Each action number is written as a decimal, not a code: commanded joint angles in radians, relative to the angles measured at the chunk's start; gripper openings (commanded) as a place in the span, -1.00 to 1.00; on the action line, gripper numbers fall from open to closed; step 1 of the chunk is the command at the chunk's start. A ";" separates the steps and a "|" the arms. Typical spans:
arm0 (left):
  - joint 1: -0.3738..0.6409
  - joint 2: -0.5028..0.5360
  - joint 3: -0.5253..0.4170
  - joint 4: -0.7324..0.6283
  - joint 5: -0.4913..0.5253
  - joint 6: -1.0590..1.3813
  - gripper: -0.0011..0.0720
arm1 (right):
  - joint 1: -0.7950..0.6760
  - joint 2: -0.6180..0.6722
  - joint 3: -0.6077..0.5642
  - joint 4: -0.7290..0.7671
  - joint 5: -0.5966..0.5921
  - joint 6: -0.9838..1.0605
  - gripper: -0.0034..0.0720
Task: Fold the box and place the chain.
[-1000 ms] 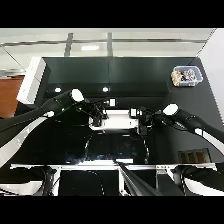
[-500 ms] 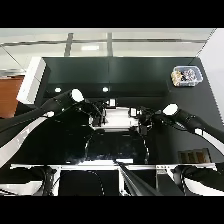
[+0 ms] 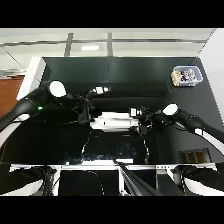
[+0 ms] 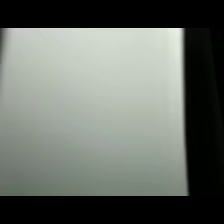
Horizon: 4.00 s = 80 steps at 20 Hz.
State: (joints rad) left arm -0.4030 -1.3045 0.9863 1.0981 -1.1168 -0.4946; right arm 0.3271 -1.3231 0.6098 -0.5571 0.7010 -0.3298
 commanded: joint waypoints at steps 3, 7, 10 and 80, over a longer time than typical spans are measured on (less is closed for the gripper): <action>0.057 0.056 -0.013 -0.212 -0.253 -0.186 -0.88 | 0.000 -0.001 0.001 0.000 0.002 0.000 0.40; 0.017 0.053 -0.131 -0.488 -0.026 -0.186 -0.88 | 0.000 -0.001 0.001 0.000 0.002 0.000 0.40; 0.006 0.038 -0.191 -0.611 0.200 -0.182 -0.88 | 0.000 -0.001 0.001 0.000 0.002 0.000 0.40; -0.149 -0.097 -0.175 -0.426 0.348 0.453 -0.41 | 0.000 -0.001 0.001 0.000 0.002 0.000 0.40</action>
State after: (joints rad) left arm -0.5484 -1.3907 0.8101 0.7021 -0.7841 -0.0265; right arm 0.3271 -1.3231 0.6098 -0.5568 0.7025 -0.3302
